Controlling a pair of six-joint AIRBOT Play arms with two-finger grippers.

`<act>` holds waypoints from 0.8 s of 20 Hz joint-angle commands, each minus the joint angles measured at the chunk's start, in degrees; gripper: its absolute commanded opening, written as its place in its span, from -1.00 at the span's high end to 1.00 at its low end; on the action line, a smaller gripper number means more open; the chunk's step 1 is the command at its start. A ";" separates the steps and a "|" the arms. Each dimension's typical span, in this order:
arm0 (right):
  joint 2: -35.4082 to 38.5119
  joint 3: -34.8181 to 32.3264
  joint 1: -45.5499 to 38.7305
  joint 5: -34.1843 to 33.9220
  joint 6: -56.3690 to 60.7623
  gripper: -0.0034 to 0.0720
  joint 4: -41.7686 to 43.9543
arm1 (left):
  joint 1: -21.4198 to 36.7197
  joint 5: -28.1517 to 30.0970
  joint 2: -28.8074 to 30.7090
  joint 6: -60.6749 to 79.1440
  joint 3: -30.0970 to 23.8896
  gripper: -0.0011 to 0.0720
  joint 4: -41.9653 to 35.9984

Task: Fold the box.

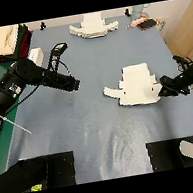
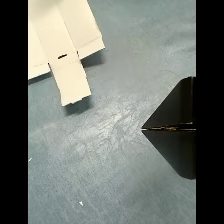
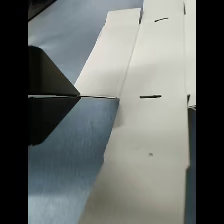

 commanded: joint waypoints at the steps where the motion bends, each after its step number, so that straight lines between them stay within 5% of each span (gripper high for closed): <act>1: 3.72 -3.54 0.04 -1.95 -4.50 0.92 -1.79 | 0.02 0.00 0.02 0.02 0.00 0.93 0.02; 3: 3.69 -3.54 0.04 -3.96 -4.81 0.89 -1.81 | 0.02 0.00 0.02 0.02 0.00 0.93 0.02; 4: 3.69 -3.54 0.04 -4.50 -4.76 0.54 -1.81 | 0.02 0.00 0.02 0.02 0.00 0.93 0.02; 5: 3.69 -3.52 0.00 -4.81 -4.63 -0.08 -1.86 | 0.02 0.00 0.02 0.02 0.00 0.93 0.02; 6: 3.69 -3.52 -0.04 -5.07 -4.63 -0.26 -1.90 | 0.02 0.00 0.02 0.02 0.00 0.93 0.02; 16: 1.84 3.78 -12.70 -7.15 4.39 -0.15 -11.26 | 0.02 0.00 0.02 0.02 0.00 0.93 0.02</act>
